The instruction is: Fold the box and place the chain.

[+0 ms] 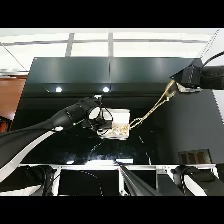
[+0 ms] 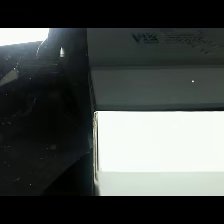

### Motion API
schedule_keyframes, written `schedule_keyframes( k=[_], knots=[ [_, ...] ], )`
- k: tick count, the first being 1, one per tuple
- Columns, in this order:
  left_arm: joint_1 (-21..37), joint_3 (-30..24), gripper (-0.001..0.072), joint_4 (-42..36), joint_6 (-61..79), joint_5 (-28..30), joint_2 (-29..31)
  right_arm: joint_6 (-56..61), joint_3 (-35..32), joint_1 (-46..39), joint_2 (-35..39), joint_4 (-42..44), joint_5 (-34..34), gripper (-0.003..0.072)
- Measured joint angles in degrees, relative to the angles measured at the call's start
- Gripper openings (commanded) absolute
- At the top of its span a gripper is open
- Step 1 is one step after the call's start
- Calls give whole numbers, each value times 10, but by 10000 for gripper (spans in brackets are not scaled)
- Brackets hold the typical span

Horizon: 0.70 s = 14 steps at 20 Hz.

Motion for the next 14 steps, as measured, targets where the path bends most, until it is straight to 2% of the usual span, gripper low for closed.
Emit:
schedule_keyframes(
  k=[5, 14],
  knots=[
    [0, 0, 28, -2, 0, 0, 0, -19, -7, 56, 10, 67, 11, 14],
    [0, 0, 28, -2, 0, -13, 0, -16, -26, 131, 10, 92, 12, 14]
  ],
)
